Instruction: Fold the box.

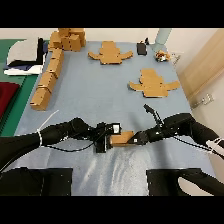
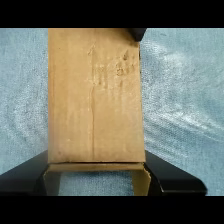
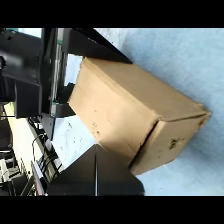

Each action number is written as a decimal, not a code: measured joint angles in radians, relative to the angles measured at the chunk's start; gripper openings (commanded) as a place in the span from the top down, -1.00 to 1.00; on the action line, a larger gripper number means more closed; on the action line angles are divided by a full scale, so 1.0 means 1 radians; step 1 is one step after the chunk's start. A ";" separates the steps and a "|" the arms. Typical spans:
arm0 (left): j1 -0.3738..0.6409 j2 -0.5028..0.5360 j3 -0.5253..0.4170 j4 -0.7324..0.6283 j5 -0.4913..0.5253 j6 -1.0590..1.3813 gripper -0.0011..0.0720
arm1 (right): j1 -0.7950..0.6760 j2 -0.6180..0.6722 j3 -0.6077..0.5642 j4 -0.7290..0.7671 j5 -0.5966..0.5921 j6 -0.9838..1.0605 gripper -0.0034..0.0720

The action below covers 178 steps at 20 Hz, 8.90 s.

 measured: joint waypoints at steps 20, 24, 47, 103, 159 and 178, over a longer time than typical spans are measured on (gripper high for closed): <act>0.000 0.000 0.000 0.000 0.000 0.000 -0.10 | 0.000 0.000 -0.020 -0.007 0.053 0.000 0.90; 0.000 0.000 0.000 0.000 0.000 0.000 -0.10 | 0.001 0.000 -0.020 -0.007 0.062 0.001 0.90; 0.000 0.000 0.000 0.000 0.000 0.000 -0.10 | 0.000 0.060 -0.020 0.017 0.032 0.028 0.91; -0.001 0.000 0.002 0.000 0.001 0.000 -0.10 | 0.445 0.171 0.103 -0.233 0.377 0.533 0.91; -0.001 0.000 0.001 0.000 0.000 0.000 -0.10 | 0.407 0.278 0.175 -0.707 0.352 0.800 0.91; 0.246 0.245 0.014 0.317 -0.092 -0.526 -0.10 | 0.277 0.139 0.252 -1.228 0.106 1.122 0.91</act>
